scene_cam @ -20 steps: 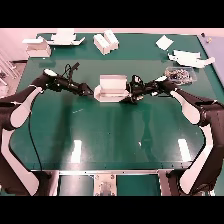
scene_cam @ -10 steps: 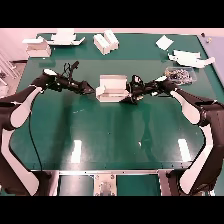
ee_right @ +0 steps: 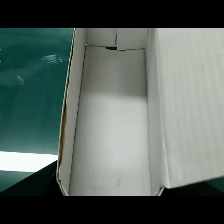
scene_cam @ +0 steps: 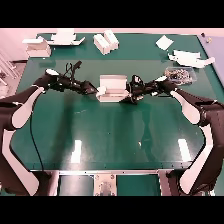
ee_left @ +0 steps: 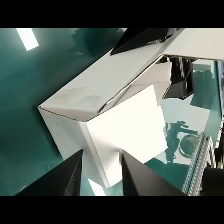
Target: Fold the box and place the chain.
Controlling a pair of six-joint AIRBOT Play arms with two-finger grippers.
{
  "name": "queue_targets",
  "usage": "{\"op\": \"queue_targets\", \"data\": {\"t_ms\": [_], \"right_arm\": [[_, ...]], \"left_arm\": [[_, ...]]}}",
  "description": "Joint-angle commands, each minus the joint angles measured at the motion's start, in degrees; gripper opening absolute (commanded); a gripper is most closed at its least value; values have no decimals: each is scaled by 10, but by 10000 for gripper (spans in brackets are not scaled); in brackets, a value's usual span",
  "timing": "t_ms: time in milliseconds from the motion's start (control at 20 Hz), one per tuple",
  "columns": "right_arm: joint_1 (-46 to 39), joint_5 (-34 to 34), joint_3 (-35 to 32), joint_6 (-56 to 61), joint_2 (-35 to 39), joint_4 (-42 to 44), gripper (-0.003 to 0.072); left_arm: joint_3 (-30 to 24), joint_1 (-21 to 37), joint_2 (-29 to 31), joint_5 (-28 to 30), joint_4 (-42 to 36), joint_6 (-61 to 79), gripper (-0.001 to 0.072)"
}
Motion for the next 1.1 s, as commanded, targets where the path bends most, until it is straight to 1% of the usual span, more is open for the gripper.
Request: {"op": "queue_targets", "data": {"t_ms": [0, 100, 300, 400, 500, 600, 700, 800, 1050], "right_arm": [[0, 0, 0, 0, 0, 0, 513], [0, 0, 0, 0, 0, 0, 513], [0, 0, 0, 0, 0, 0, 513], [0, 0, 0, 0, 0, 0, 513], [0, 0, 0, 0, 0, 0, 513], [0, 0, 0, 0, 0, 0, 513], [0, 0, 0, 0, 0, 0, 513], [0, 0, 0, 0, 0, 0, 513], [0, 0, 0, 0, 0, 0, 513]], "left_arm": [[2, -7, 5, 5, 5, -4, 300], [20, -8, 5, 5, 31, -24, 300], [60, -35, 5, 7, 125, -81, 302], [65, -47, 5, 16, 131, -91, 342], [66, -53, 5, 25, 134, -94, 341], [78, -61, 5, 25, 145, -104, 342], [102, -71, 5, 25, 201, -144, 380], [119, -84, 5, 23, 256, -186, 380], [151, -120, 5, 25, 344, -256, 380]]}}
